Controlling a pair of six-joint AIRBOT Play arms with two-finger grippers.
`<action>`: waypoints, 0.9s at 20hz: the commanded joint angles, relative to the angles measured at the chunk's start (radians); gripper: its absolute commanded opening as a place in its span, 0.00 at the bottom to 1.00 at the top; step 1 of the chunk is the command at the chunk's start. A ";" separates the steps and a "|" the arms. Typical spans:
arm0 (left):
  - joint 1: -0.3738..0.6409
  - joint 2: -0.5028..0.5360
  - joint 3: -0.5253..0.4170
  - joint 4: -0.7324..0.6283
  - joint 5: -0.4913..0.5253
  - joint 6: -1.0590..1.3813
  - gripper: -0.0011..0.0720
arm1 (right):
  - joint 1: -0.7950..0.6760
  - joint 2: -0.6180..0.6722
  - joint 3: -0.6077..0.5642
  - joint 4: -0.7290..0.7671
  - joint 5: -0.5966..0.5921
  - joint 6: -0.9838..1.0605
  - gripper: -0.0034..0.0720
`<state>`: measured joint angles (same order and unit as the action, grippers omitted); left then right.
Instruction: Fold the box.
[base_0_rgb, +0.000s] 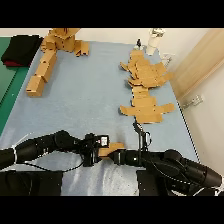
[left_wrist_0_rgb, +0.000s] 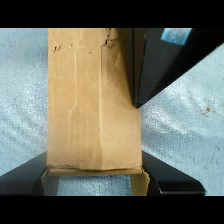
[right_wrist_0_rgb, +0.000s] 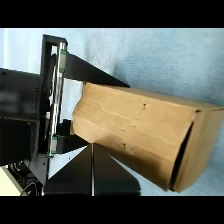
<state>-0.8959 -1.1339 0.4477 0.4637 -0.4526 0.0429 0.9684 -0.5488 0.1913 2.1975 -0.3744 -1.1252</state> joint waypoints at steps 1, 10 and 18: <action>0.000 0.000 0.000 0.000 0.000 0.000 0.65 | -0.001 -0.017 -0.005 -0.003 0.006 0.002 0.05; 0.000 0.000 0.000 0.000 0.000 0.000 0.65 | 0.000 -0.046 -0.003 -0.003 0.022 -0.002 0.05; 0.000 0.000 0.000 0.000 0.000 0.000 0.65 | -0.100 0.167 0.164 -0.626 -0.598 0.256 0.05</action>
<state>-0.8955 -1.1339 0.4477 0.4637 -0.4526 0.0433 0.9169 -0.4328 0.2813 1.8954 -0.6079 -1.0245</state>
